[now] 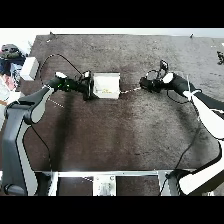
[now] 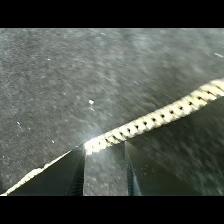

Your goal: Fold the box and place the chain.

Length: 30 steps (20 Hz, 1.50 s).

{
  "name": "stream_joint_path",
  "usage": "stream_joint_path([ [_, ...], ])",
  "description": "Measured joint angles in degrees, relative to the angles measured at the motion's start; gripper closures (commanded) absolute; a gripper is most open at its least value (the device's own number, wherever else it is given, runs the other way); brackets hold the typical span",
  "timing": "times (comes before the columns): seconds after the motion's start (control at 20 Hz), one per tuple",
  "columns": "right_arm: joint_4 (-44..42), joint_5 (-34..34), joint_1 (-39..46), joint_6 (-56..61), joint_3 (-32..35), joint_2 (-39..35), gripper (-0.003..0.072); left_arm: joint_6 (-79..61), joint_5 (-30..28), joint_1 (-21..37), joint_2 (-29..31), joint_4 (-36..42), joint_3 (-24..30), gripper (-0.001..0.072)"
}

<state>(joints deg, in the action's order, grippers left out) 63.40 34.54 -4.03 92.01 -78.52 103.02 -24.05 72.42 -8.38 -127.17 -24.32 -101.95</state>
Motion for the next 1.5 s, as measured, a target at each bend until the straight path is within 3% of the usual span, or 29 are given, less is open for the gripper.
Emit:
stream_joint_path([
  [0.4,7.82,11.04,-0.02,3.32,-10.01,3.41,0.0414,0.00,0.00,0.00,-0.02,0.02,0.00,0.0477],
  [1.0,14.88,15.80,-2.73,5.97,-15.13,7.39,0.0415,0.00,0.00,0.00,-0.02,0.00,0.00,0.0477],
  [1.05,15.67,16.02,-3.08,6.25,-16.00,7.96,0.0457,0.00,0.00,0.00,-0.02,0.00,0.00,0.0477],
  [1.1,16.26,16.24,-3.50,6.56,-16.92,8.66,0.0583,0.00,0.00,0.00,-0.02,0.00,0.00,0.0477],
  [1.25,17.53,17.55,-4.42,6.97,-18.64,10.05,0.0587,0.00,0.00,0.00,-0.02,0.00,0.00,0.0477],
  [1.3,17.70,17.99,-4.55,7.02,-18.95,10.27,0.0670,0.00,0.00,0.00,0.00,0.00,0.00,0.0477],
  [1.5,18.05,19.71,-5.16,7.04,-19.32,9.25,0.0673,0.00,0.00,0.02,-0.02,0.00,0.00,0.0477],
])
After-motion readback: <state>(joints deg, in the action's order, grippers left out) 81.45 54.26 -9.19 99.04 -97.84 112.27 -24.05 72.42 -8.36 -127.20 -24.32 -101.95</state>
